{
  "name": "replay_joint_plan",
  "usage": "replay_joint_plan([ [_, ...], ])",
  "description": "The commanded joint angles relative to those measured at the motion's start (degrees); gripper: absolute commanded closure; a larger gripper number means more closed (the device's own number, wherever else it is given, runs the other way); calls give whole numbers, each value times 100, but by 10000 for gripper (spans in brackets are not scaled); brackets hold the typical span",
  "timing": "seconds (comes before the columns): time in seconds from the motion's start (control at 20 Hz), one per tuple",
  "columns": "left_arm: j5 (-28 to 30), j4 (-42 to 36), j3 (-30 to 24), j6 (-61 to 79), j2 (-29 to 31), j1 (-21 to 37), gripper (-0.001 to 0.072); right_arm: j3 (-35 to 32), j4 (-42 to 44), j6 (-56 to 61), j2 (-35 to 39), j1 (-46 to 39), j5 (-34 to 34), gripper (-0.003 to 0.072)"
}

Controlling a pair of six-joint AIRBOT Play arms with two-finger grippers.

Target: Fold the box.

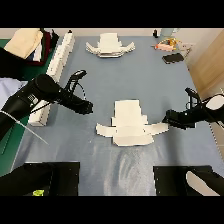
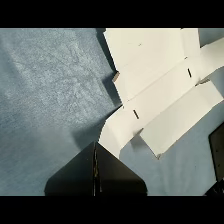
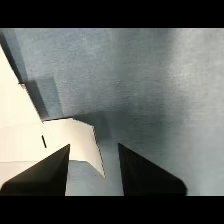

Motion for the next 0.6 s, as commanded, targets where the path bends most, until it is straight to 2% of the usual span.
replay_joint_plan([
  [0.0, -4, 4, -2, 2, 2, -4, 690, 503, 24, -575, -748, 7, 616, 248],
  [0.15, -9, 4, -2, 2, 4, -4, 690, 693, 739, -1235, -1329, 11, 1043, 249],
  [0.2, -15, 2, -2, 2, 2, -7, 690, 693, 981, -1392, -1488, 22, 1137, 290],
  [0.25, -13, 2, -2, 2, 4, -7, 690, 693, 1152, -1493, -1620, 28, 1215, 369],
  [0.3, -13, 2, -2, 2, 4, -4, 690, 693, 1279, -1587, -1725, 50, 1296, 405],
  [0.45, -13, -22, -2, 0, 4, -7, 690, 693, 1362, -1596, -1897, 155, 1469, 406],
  [0.5, -13, -22, -2, 0, 2, -7, 690, 693, 1370, -1611, -1897, 208, 1469, 461],
  [0.55, -11, -44, -2, 0, 2, -7, 690, 693, 1416, -1725, -1897, 247, 1469, 605],
])
